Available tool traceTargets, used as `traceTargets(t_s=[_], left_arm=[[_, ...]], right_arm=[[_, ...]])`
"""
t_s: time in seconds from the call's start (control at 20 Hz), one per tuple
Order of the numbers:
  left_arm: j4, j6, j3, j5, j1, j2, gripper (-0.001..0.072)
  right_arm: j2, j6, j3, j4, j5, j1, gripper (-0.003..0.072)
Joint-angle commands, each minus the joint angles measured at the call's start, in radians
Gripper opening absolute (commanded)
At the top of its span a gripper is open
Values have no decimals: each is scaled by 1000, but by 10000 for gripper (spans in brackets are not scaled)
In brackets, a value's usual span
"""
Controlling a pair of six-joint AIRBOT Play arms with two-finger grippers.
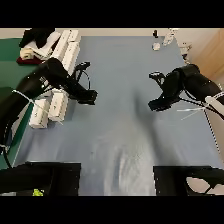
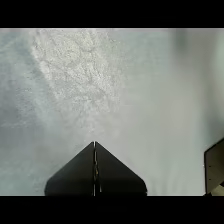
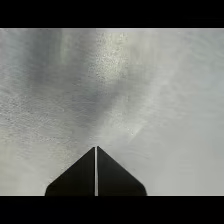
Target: Fold the box.
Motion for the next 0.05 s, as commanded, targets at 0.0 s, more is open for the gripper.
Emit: traceTargets(t_s=[0.0], left_arm=[[-1,-2,5,16,-16,-11,14]], right_arm=[[-1,0,1,0,0,0,28]])
